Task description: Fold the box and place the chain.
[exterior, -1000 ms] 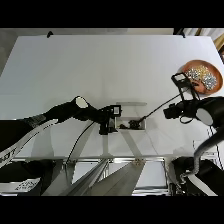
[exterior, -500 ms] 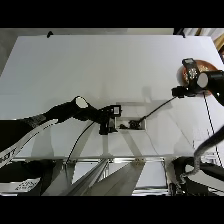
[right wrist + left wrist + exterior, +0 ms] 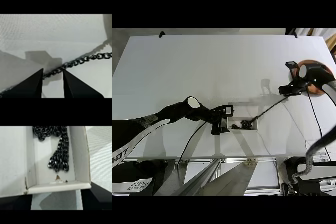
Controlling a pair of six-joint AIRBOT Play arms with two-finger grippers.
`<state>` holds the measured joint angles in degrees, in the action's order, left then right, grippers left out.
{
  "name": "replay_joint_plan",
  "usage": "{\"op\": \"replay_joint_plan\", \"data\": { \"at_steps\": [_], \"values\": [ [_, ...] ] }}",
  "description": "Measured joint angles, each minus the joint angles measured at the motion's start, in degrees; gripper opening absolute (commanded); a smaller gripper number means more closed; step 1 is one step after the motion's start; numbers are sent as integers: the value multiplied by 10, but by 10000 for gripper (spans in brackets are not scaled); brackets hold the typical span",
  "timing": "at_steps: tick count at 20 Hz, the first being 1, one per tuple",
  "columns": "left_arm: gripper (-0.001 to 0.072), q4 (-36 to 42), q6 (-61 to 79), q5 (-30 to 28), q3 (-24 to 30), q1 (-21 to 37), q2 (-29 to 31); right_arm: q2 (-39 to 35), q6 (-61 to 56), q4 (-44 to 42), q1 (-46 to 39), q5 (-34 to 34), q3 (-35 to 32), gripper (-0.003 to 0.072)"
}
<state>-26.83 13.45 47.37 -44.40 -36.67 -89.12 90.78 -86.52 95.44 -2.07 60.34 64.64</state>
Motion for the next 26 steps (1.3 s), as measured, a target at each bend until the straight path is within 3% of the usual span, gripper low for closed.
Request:
{"op": "replay_joint_plan", "data": {
  "at_steps": [15,26],
  "values": [
    [334,0,0,0,0,0,0,-9,0,-10,-1,46,4,281],
    [334,0,0,0,0,0,0,-21,-10,1,-2,33,-8,284]
  ]
}}
